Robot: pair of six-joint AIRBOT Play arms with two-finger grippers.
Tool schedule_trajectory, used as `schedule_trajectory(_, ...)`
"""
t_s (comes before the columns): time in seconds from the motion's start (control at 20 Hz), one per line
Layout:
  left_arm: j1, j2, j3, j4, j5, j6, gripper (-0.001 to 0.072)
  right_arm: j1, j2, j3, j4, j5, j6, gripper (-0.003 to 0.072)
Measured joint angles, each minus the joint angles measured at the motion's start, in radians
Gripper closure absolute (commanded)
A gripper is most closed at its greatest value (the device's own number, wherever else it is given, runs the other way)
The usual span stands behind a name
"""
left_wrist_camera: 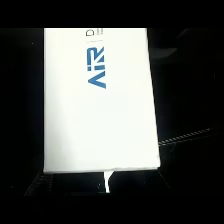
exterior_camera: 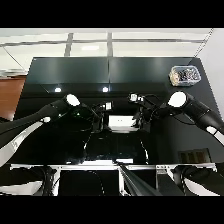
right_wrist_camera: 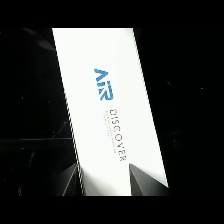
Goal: Fold the box and place the chain.
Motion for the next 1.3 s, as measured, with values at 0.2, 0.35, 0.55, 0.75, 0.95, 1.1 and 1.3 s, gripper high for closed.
schedule_trajectory(0.2,0.0,0.0,0.0,0.0,0.0,-0.003,0.0226,-0.011,0.042,0.016,0.003,0.018,0.076,0.039)
schedule_trajectory(0.35,0.0,0.0,0.0,0.0,0.0,-0.002,0.0226,-0.062,0.08,0.018,0.009,0.101,0.28,0.0673)
schedule_trajectory(0.55,0.0,0.0,0.0,0.0,0.0,-0.002,0.0226,-0.117,0.095,-0.079,0.195,0.182,0.438,0.068)
schedule_trajectory(0.75,0.0,0.0,0.0,0.0,0.0,-0.001,0.0226,-0.134,0.099,-0.177,0.43,0.064,0.496,0.0678)
schedule_trajectory(0.95,0.0,0.0,0.0,0.0,0.0,-0.001,0.0226,-0.135,0.098,-0.21,0.491,-0.061,0.556,0.0678)
schedule_trajectory(1.1,0.0,0.0,0.0,0.0,0.0,-0.001,0.0226,-0.133,0.083,-0.218,0.505,-0.114,0.581,0.0678)
schedule_trajectory(1.3,0.0,0.0,0.0,0.0,0.001,-0.001,0.0226,-0.128,0.032,-0.221,0.507,-0.126,0.597,0.0678)
